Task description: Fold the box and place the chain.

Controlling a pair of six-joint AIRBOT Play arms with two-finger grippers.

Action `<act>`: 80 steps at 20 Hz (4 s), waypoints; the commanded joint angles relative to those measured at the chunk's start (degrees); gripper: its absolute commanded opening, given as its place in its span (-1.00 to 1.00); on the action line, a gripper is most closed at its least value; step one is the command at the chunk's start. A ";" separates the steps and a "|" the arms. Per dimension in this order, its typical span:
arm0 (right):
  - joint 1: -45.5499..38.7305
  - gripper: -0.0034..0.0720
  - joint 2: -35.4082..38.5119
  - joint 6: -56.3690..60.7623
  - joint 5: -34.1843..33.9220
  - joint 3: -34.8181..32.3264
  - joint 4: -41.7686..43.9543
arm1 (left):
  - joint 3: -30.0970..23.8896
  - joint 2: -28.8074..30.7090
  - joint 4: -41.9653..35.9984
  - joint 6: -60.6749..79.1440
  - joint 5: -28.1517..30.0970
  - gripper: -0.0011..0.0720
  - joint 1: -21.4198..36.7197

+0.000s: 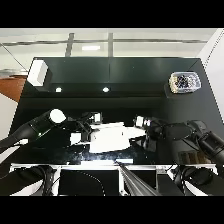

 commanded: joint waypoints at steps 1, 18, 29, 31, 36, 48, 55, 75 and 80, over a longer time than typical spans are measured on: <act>4.26 0.97 -0.07 -4.46 0.83 -3.21 -0.02 | 0.07 -0.24 -0.04 0.61 -0.90 -0.90 0.02; 15.26 0.97 -7.89 -4.59 15.02 -3.65 6.64 | 0.24 -0.81 -0.09 0.59 -0.98 -0.90 0.02; 15.21 0.97 -8.76 0.00 18.56 1.36 6.16 | 0.24 -0.81 -0.33 0.59 -0.90 -0.90 0.02; 13.25 0.97 -8.70 0.00 15.67 3.06 6.10 | 0.24 -0.81 -0.59 0.57 -0.90 -0.90 0.02; 11.32 0.97 -8.70 0.00 12.07 6.99 5.70 | 0.24 -0.81 -1.92 0.57 -0.81 -0.90 0.02; 8.59 0.97 -8.92 2.03 10.82 6.99 4.11 | 0.24 -0.81 -1.92 0.59 -0.76 -0.90 0.02; 6.88 0.97 -13.03 -15.28 10.69 6.99 14.99 | 0.33 -0.79 -1.92 0.59 2.23 -0.91 -0.09; 6.75 0.97 -19.71 -15.26 8.83 6.67 15.37 | 0.42 -0.79 -1.92 0.59 3.67 -0.90 -0.09; 6.75 0.97 -20.02 -15.26 9.68 6.56 15.39 | 0.42 -0.81 -1.92 0.59 3.67 -0.90 -0.09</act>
